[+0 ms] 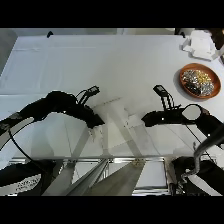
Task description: Fold the box and place the chain.
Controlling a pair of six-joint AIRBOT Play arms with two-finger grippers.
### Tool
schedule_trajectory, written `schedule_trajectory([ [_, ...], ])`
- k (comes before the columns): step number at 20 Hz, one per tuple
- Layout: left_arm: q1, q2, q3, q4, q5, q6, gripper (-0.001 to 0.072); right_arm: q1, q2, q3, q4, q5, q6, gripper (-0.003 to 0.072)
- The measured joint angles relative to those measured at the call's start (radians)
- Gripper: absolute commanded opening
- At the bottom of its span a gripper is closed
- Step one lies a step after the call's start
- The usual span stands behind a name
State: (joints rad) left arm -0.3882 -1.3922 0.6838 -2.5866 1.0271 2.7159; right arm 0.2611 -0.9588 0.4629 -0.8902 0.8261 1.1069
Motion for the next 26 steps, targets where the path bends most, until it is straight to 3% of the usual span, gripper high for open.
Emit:
schedule_trajectory([
  [2,0.000,-0.008,0.000,0.002,-0.018,-0.001,0.0125,0.000,0.000,0.000,0.000,0.000,0.005,0.0017],
  [6,0.000,-0.014,0.000,-0.001,-0.102,-0.003,0.0129,0.000,0.000,0.000,0.000,-0.002,0.014,0.0017],
  [7,0.000,-0.014,0.000,-0.002,-0.118,-0.002,0.0097,0.000,0.000,0.000,0.001,-0.003,0.014,0.0018],
  [8,-0.001,-0.014,0.000,-0.005,-0.128,-0.002,0.0004,0.000,0.000,0.000,0.001,-0.003,0.015,0.0018],
  [10,-0.002,-0.014,0.000,-0.006,-0.136,0.005,0.0004,0.000,0.000,0.000,0.001,-0.005,0.015,0.0020],
  [11,-0.002,-0.014,0.000,-0.006,-0.137,0.016,0.0003,0.000,0.000,0.000,0.002,-0.005,0.015,0.0050],
  [13,-0.002,-0.014,0.000,-0.008,-0.110,0.065,0.0002,0.000,0.002,0.002,0.004,0.005,0.014,0.0200],
  [15,-0.002,-0.013,0.001,-0.011,-0.051,0.138,0.0001,0.000,0.011,0.014,0.008,0.022,0.014,0.0212],
  [17,-0.002,-0.009,0.011,-0.014,-0.009,0.183,0.0000,0.000,0.035,0.036,0.008,0.056,0.015,0.0282],
  [23,-0.047,-0.006,0.159,0.064,0.140,0.232,0.0001,0.000,0.217,0.100,-0.156,0.243,0.108,0.0282],
  [26,-0.102,-0.006,0.239,0.109,0.112,0.239,0.0005,0.000,0.339,0.109,-0.287,0.330,0.177,0.0280],
])
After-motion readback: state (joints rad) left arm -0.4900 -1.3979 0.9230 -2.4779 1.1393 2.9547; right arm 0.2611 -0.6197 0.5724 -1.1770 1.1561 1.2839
